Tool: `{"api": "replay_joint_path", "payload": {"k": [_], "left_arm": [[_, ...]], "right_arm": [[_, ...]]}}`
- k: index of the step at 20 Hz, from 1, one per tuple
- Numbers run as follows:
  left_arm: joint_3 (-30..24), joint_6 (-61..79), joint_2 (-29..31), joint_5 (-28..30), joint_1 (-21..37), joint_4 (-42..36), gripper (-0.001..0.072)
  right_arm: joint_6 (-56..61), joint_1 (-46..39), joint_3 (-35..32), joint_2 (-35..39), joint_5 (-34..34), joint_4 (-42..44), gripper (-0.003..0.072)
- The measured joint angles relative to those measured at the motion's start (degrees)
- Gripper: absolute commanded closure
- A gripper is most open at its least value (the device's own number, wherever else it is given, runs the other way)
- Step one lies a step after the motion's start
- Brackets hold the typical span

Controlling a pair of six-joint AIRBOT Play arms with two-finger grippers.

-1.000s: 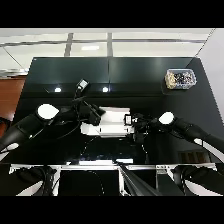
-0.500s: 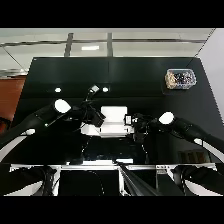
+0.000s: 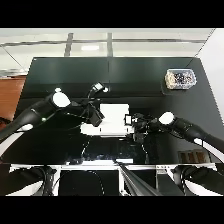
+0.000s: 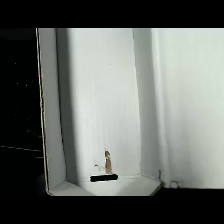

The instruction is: Fold the box and place the chain.

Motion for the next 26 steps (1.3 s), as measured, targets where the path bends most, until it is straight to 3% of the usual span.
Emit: {"api": "replay_joint_path", "payload": {"k": [3,5,6,7,8,9,12,17,21,26], "left_arm": [[-4.81,-2.12,6.08,-0.39,6.01,4.48,0.0682],[-9.46,0.92,9.22,0.55,10.78,-0.72,0.0675],[-11.45,4.72,10.34,-1.31,12.44,-4.33,0.0568],[-12.83,8.44,11.04,-2.47,13.35,-7.3,0.0396],[-13.97,12.24,11.58,-3.61,13.7,-9.31,0.0079],[-14.69,15.1,11.96,-4.52,13.44,-10.71,-0.0004],[-15.67,20.65,12.48,-3.23,9.6,-8.79,-0.0004],[-15.74,23.93,11.04,2.01,0.94,6.84,-0.0002],[-15.65,28.26,8.26,3.89,-1.38,6.6,-0.0001],[-15.65,32.26,6.21,4.81,-2.08,1.95,0.0068]], "right_arm": [[0.0,0.0,0.0,0.0,0.02,-0.02,0.0551],[0.0,0.0,0.0,0.0,0.04,-0.02,0.0551],[0.0,0.0,0.0,0.0,0.04,-0.02,0.0551],[0.0,0.0,0.0,0.0,0.04,-0.02,0.0551],[0.0,0.0,0.0,0.0,0.07,-0.02,0.0551],[0.0,0.0,0.0,0.0,0.07,-0.02,0.0551],[-0.02,0.0,0.0,0.0,0.09,-0.04,0.0551],[-0.02,0.0,0.0,0.0,0.11,-0.07,0.0551],[-0.02,0.0,0.0,0.0,0.13,-0.07,0.0551],[-0.04,0.0,0.0,0.0,0.13,-0.09,0.055]]}}
